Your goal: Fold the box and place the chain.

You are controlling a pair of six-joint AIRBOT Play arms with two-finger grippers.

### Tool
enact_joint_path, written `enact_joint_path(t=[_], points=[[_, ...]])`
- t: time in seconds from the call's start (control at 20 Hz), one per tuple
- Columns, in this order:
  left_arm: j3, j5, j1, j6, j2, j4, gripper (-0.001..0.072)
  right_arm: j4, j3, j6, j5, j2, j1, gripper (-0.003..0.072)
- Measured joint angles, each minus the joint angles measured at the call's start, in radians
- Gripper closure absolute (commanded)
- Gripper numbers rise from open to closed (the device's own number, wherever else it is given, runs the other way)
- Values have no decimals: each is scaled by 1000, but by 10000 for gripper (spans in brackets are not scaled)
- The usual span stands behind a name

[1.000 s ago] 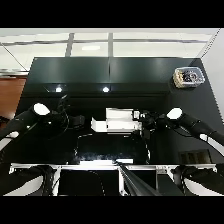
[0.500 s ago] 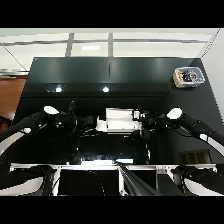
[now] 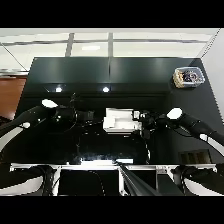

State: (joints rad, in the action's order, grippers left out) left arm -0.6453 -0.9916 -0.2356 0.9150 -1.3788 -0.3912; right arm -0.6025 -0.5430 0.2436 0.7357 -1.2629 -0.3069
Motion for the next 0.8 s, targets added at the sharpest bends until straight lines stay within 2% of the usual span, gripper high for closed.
enact_joint_path(t=[0.25, 0.3, 0.35, 0.4, 0.8], points=[[-39, -40, -18, -6, 0, 8, 25, 0, 0, 0, 0, 0, 0, 583], [-45, -42, -31, -2, 0, 9, 47, 0, 0, 0, 0, 0, 0, 583], [-51, -43, -45, 2, 0, 9, 110, 0, 0, 0, 0, 0, 0, 583], [-58, -43, -58, 5, 0, 8, 122, 0, 0, 0, 0, 0, 0, 583], [-98, -19, -123, 51, 0, -5, 140, 0, 0, 0, 0, 0, 0, 583]])
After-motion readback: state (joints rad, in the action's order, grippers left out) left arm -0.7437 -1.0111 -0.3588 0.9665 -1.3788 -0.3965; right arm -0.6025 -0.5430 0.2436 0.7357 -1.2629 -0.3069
